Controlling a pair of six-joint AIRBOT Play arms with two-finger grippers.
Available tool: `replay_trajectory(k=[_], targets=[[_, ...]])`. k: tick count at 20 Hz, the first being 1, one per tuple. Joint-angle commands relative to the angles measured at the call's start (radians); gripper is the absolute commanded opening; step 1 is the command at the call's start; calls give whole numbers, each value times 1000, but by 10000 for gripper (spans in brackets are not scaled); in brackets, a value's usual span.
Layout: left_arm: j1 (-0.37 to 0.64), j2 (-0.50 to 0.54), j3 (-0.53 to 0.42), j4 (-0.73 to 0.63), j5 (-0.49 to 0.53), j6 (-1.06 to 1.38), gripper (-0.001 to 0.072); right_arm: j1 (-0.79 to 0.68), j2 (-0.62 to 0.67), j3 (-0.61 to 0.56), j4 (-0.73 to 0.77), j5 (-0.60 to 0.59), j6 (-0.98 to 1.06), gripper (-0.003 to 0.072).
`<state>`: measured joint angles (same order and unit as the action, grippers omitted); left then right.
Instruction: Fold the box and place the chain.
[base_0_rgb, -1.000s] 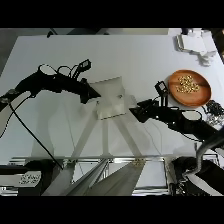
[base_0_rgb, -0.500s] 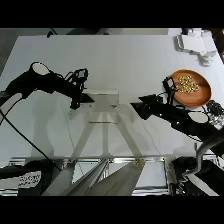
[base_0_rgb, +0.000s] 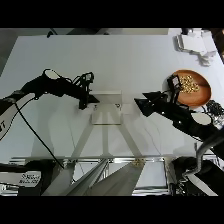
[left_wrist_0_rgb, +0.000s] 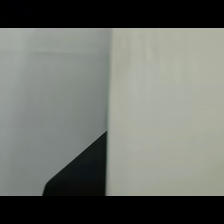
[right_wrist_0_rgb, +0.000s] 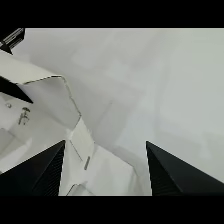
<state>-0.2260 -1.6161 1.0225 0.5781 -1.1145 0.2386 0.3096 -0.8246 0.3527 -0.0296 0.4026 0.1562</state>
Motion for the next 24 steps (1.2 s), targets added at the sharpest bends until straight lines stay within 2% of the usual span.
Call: replay_trajectory(k=[1, 6, 10, 14, 17, 20, 24], targets=[[-42, -20, 0, -46, 71, 76, 5, 0, 2, 0, -1, -29, 0, 536], [-79, -79, 0, -42, 72, 76, 6, 0, 2, 0, -1, -29, 0, 536], [-78, -82, 0, -31, 71, 76, 7, 0, 2, 0, -30, -24, 0, 536], [-79, -82, 0, -31, 71, 76, 8, 0, 2, 0, -204, 60, 0, 536], [-79, -82, 0, -31, 71, 76, 8, 0, 2, 0, -414, 159, -1, 537], [-79, -82, 0, -31, 71, 76, 8, 0, 2, 0, -602, 179, -42, 536], [-79, -82, 0, -32, 71, 76, 8, 1, 2, 0, -621, 182, -264, 536]])
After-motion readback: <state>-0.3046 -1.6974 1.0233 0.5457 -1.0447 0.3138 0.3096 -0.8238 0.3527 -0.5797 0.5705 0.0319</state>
